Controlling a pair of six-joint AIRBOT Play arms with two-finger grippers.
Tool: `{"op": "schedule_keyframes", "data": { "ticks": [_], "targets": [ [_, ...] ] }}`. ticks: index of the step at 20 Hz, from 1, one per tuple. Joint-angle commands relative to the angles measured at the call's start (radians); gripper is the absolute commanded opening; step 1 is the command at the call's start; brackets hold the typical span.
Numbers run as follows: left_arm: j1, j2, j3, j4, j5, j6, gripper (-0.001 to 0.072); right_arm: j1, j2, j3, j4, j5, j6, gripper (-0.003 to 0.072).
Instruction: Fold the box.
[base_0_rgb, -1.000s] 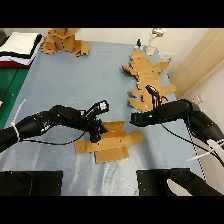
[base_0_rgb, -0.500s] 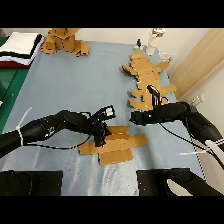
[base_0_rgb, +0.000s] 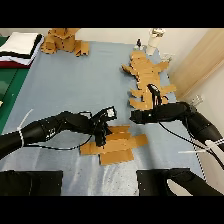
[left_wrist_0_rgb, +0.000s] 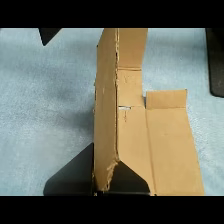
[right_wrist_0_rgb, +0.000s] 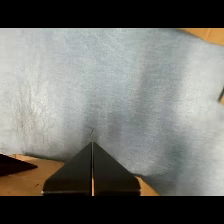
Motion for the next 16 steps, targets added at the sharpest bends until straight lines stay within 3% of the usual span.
{"op": "schedule_keyframes", "data": {
  "ticks": [1,5,11,16],
  "targets": [
    [0.000,0.000,0.000,-0.003,-0.016,0.000,0.0015,0.001,0.000,0.000,0.000,0.024,0.000,0.0003],
    [-0.033,0.000,0.011,-0.002,-0.045,0.000,0.0015,0.001,0.000,0.000,0.001,0.034,0.000,0.0003],
    [-0.035,-0.002,-0.036,0.037,0.017,0.000,0.0015,0.001,0.000,0.000,0.000,0.034,0.000,0.0003],
    [-0.035,0.081,-0.069,0.142,0.071,-0.054,0.0015,0.001,0.000,0.000,0.000,0.034,0.000,0.0003]
  ]
}}
